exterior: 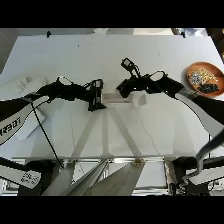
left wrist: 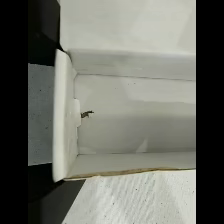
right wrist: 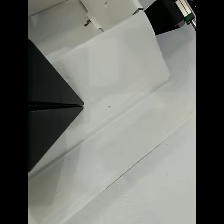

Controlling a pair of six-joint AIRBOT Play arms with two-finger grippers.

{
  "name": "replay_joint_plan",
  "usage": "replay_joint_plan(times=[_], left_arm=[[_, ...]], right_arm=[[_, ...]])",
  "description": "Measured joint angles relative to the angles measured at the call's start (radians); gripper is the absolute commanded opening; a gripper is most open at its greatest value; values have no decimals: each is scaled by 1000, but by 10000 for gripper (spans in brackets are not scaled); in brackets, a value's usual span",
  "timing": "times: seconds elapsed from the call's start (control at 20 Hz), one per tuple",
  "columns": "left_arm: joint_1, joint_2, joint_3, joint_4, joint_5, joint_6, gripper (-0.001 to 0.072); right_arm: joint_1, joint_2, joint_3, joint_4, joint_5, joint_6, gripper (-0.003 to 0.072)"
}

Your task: Fold the box and place the chain.

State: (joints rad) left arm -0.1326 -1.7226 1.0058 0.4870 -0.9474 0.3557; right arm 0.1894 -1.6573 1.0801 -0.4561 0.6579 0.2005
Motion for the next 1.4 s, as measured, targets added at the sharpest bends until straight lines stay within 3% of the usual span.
replay_joint_plan(times=[0.4,0.6,0.65,0.7,0.75,0.8,1.1,1.4], left_arm=[[0,0,0,0,0,3,216],[0,0,0,0,0,3,216],[0,0,0,0,0,3,216],[0,0,0,0,0,3,216],[0,0,0,0,0,3,216],[0,0,0,0,1,2,216],[0,0,0,0,1,2,216],[0,0,0,0,1,2,216]], right_arm=[[-57,242,0,-51,79,5,15],[-111,337,0,-219,190,6,16],[-119,346,0,-278,220,6,31],[-125,353,0,-351,254,10,133],[-130,357,0,-419,283,10,328],[-134,360,0,-487,308,10,403],[-141,301,0,-678,378,10,403],[-142,168,0,-681,396,-77,406]])
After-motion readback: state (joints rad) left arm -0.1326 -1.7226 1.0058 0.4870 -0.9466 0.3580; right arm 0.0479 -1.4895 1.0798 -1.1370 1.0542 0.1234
